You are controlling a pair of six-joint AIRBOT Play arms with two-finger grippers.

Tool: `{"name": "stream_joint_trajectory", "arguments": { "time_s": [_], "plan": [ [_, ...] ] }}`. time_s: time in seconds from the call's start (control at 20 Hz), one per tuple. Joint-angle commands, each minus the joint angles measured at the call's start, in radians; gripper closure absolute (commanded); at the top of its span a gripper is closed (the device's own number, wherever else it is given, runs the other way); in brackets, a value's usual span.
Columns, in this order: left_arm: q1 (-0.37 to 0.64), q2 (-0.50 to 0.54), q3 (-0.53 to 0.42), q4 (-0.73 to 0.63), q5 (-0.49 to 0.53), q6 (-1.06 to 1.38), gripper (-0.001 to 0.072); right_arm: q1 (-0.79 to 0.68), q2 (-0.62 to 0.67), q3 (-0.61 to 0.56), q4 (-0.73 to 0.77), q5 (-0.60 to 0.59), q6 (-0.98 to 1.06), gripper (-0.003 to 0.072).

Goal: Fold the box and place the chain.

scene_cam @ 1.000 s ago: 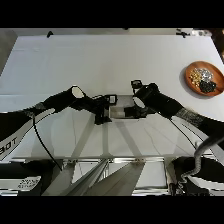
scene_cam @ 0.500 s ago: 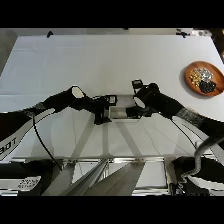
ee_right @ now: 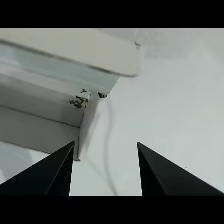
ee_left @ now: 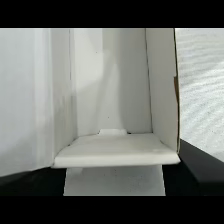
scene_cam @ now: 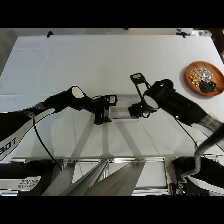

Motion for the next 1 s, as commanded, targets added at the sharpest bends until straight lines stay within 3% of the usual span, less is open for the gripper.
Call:
{"name": "stream_joint_trajectory", "arguments": {
  "time_s": [0.0, 0.1, 0.2, 0.45, 0.55, 0.75, 0.95],
  "plan": [
    [0.0, 0.001, 0.0, 0.0, 0.001, 0.0, 0.0295, -0.082, 0.127, 0.001, -0.026, 0.007, -0.157, 0.0242],
    [0.0, 0.001, 0.0, 0.0, 0.001, 0.0, 0.0295, -0.266, 0.162, 0.001, -0.028, -0.003, -0.228, 0.0242],
    [0.0, 0.001, 0.0, 0.0, 0.001, 0.0, 0.0295, -0.486, 0.161, 0.001, -0.033, -0.086, -0.309, 0.0242],
    [0.0, 0.001, 0.0, 0.0, 0.001, 0.0, 0.0295, -0.908, 0.094, 0.004, 0.038, -0.472, -0.499, 0.0246],
    [0.0, 0.001, 0.0, 0.0, 0.001, 0.0, 0.0295, -0.981, -0.022, 0.042, 0.033, -0.529, -0.504, 0.0246],
    [0.0, 0.0, 0.0, 0.0, 0.001, 0.0, 0.0295, -1.037, -0.315, 0.226, 0.032, -0.536, -0.458, 0.0246],
    [0.0, 0.001, 0.0, 0.0, 0.001, 0.0, 0.0295, -1.037, -0.476, 0.317, 0.028, -0.539, -0.387, 0.0289]
  ]
}}
